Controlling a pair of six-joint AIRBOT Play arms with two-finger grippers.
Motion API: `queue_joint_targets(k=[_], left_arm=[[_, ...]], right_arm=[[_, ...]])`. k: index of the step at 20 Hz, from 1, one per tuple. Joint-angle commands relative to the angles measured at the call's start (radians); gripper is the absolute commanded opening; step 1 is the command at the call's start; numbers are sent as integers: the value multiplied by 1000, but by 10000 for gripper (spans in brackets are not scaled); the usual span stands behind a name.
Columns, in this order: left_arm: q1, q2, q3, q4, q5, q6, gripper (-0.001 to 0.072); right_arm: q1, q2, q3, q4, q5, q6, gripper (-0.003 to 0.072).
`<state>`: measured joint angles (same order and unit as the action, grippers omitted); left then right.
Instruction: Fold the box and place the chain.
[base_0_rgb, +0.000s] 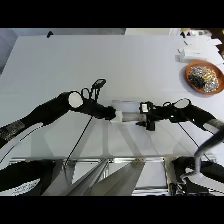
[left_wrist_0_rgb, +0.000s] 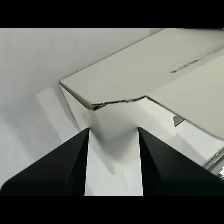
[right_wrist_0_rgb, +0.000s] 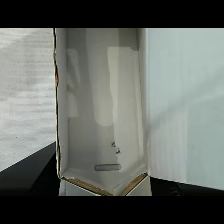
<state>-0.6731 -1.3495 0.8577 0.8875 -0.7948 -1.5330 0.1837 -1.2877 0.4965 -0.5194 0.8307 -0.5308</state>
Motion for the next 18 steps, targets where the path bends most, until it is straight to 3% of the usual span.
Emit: queue_joint_targets(k=[1,18], left_arm=[[-21,-5,15,57,-27,-92,349],[-69,-83,124,169,-144,-304,352]], right_arm=[[0,1,0,0,-1,0,397],[0,1,0,0,-1,0,397]])
